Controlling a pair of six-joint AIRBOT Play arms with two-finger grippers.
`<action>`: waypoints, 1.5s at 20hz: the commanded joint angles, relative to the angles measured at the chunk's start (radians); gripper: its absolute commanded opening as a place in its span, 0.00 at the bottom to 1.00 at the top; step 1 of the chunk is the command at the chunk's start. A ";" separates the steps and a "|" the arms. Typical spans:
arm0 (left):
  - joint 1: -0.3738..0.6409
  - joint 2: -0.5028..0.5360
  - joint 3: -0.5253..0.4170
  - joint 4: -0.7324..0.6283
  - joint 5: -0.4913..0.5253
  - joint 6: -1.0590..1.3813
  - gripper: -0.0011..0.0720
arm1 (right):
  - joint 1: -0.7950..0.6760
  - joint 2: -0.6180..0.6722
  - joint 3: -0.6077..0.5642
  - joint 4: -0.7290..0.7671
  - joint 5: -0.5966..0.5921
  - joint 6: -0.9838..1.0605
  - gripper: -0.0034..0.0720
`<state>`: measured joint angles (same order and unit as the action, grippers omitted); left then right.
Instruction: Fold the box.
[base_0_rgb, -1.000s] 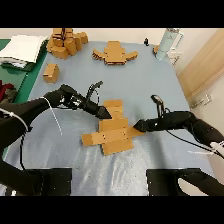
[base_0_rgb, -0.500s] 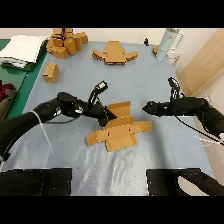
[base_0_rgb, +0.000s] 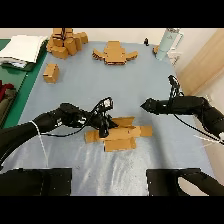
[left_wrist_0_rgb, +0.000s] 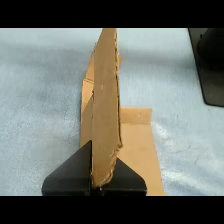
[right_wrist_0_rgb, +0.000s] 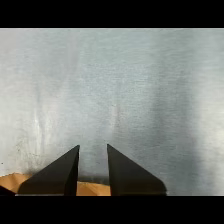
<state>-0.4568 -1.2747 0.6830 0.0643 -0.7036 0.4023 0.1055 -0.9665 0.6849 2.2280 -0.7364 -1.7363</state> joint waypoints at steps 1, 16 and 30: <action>-0.003 -0.006 -0.006 0.010 0.016 0.052 0.03 | 0.017 0.000 0.001 0.002 0.026 0.001 0.41; 0.002 -0.063 -0.005 -0.136 -0.089 0.125 0.03 | 0.018 -0.064 0.000 0.014 0.032 0.001 0.41; 0.002 -0.083 -0.011 -0.036 -0.048 0.060 0.03 | 0.018 -0.064 0.000 0.013 0.033 0.000 0.41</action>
<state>-0.4553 -1.3529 0.6750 0.0196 -0.7528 0.4873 0.1234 -1.0294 0.6849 2.2406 -0.7036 -1.7355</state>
